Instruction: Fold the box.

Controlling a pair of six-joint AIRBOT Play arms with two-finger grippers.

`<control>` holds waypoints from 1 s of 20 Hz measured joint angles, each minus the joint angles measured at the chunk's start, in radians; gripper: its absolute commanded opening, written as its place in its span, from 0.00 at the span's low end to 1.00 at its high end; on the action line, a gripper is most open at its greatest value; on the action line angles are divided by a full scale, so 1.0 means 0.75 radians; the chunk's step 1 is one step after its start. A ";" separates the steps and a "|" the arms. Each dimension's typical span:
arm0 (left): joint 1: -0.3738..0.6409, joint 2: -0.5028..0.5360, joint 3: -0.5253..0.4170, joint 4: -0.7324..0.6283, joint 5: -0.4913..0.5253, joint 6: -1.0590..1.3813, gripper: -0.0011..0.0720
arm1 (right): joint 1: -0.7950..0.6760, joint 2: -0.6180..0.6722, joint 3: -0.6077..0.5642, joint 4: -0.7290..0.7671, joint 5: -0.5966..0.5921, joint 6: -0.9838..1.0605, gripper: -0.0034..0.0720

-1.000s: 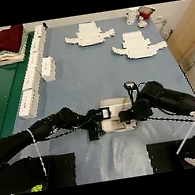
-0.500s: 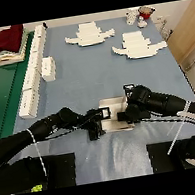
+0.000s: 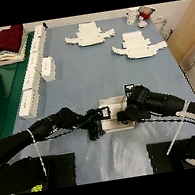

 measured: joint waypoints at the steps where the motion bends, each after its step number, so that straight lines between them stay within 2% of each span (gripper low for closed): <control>1: 0.000 0.000 0.000 -0.001 -0.002 0.001 0.66 | 0.002 0.002 0.005 0.002 -0.023 -0.004 0.70; 7: 0.000 0.000 0.000 0.002 -0.005 0.005 0.66 | -0.001 0.067 0.062 -0.007 -0.144 -0.062 0.69; 12: 0.000 0.000 0.000 0.002 -0.001 0.005 0.66 | -0.005 0.206 0.139 -0.087 -0.290 -0.087 0.65; 14: 0.000 0.000 0.000 0.002 -0.001 0.005 0.66 | -0.035 0.240 0.151 -0.184 -0.386 -0.109 0.38; 17: 0.000 0.000 0.000 0.002 -0.001 0.005 0.66 | -0.158 0.235 0.148 -0.280 -0.449 -0.225 0.09; 18: 0.000 0.000 0.000 0.002 -0.001 0.005 0.66 | -0.216 0.220 0.145 -0.290 -0.447 -0.272 0.05; 20: 0.000 0.000 0.000 0.002 -0.001 0.005 0.66 | -0.354 0.174 0.142 -0.270 -0.387 -0.398 0.05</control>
